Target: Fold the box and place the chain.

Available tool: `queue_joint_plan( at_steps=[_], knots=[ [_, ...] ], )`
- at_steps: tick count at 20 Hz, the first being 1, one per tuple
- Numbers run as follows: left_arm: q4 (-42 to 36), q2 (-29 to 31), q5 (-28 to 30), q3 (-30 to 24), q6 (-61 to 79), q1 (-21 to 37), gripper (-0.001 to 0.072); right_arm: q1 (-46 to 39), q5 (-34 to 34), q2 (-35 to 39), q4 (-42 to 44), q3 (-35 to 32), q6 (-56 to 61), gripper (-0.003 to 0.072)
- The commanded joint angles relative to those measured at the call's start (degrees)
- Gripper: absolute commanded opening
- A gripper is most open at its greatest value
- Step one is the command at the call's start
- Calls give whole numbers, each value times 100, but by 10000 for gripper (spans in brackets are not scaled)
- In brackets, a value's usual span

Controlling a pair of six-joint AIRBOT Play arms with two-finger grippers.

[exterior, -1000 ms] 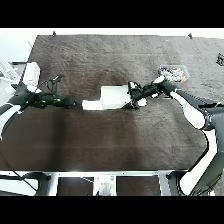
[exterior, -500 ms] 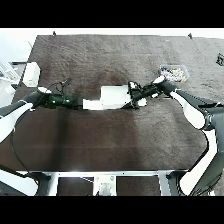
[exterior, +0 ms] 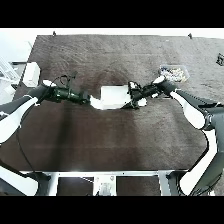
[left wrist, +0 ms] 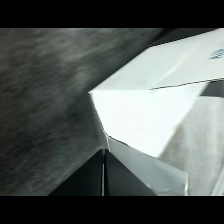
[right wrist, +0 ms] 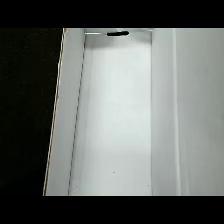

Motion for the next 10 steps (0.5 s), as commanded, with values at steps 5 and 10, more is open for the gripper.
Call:
queue_joint_plan(
  at_steps=[5, 10],
  knots=[
    [-181, -7, -358, 142, -184, -42, 360, 0, 2, 2, 0, 2, 0, 589],
    [-173, -7, -323, 142, -568, -293, 359, 0, 2, 2, 0, 2, 0, 589]
  ],
)
